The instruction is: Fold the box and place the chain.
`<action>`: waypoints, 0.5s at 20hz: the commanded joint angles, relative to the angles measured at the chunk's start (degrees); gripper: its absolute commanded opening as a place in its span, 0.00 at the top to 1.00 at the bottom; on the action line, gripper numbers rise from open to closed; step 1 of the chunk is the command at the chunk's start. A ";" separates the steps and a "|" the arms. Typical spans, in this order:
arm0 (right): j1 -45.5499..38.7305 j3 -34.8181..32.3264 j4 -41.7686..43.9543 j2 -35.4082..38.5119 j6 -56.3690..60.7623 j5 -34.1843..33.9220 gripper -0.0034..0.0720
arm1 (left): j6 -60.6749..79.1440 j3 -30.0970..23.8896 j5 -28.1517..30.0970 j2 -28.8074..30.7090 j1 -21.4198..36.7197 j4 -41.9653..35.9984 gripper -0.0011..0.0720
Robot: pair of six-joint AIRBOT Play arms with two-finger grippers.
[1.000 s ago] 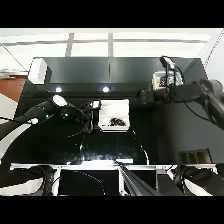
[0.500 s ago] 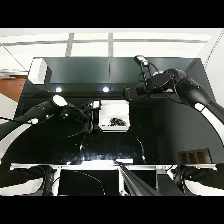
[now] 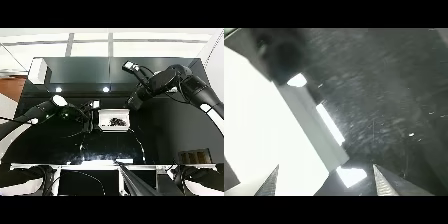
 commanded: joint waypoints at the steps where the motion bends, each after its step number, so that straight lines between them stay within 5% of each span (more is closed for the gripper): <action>1: 0.02 -0.44 0.24 0.44 -3.02 -4.04 0.06 | 0.02 0.04 0.00 -0.04 -0.04 0.02 0.38; 10: 0.02 -2.99 0.20 0.44 -7.45 -3.37 0.01 | -2.60 0.04 2.54 -0.22 -3.21 4.48 0.38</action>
